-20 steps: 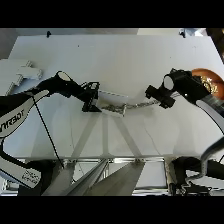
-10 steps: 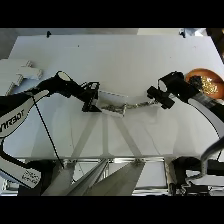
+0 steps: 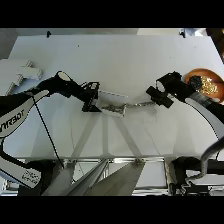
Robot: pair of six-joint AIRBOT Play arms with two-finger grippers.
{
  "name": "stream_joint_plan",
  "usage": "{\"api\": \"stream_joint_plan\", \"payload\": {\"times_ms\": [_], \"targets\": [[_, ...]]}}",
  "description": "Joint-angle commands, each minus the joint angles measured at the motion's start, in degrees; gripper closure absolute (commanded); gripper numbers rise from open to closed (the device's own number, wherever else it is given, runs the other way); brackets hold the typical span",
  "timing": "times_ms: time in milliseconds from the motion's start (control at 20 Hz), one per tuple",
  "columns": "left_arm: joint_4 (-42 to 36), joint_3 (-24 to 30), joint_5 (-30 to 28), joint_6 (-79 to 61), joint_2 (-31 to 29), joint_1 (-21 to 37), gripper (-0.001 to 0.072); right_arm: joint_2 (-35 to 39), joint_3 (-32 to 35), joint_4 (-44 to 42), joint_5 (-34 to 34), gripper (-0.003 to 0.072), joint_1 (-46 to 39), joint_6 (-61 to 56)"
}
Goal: Fold the box and place the chain.
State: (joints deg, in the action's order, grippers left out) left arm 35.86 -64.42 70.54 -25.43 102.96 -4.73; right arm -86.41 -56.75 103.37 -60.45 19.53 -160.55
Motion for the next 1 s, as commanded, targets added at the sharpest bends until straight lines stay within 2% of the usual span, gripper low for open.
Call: {"api": "stream_joint_plan", "payload": {"times_ms": [0, 100, 250, 450, 950], "targets": [[0.00, -0.04, 0.02, 0.00, -0.04, 0.00, 0.0315, 2.21, -0.15, 0.46, -0.15, 0.0672, 0.04, 2.27], [0.00, -0.04, -0.02, 0.00, -0.04, 0.00, 0.0315, 5.16, -0.15, 1.38, 1.42, 0.0672, 0.07, 4.52], [0.00, -0.04, 0.00, -0.02, -0.04, 0.00, 0.0315, 9.88, -0.15, 2.23, 3.91, 0.0672, 1.51, 15.82], [0.00, -0.04, 0.00, 0.00, -0.04, 0.00, 0.0315, 13.97, -0.15, 0.09, 3.89, 0.0672, 5.27, 28.52], [0.00, -0.04, 0.00, 0.00, -0.04, 0.00, 0.0315, 16.63, -0.17, -18.60, 5.62, 0.0672, 16.41, 48.24]]}}
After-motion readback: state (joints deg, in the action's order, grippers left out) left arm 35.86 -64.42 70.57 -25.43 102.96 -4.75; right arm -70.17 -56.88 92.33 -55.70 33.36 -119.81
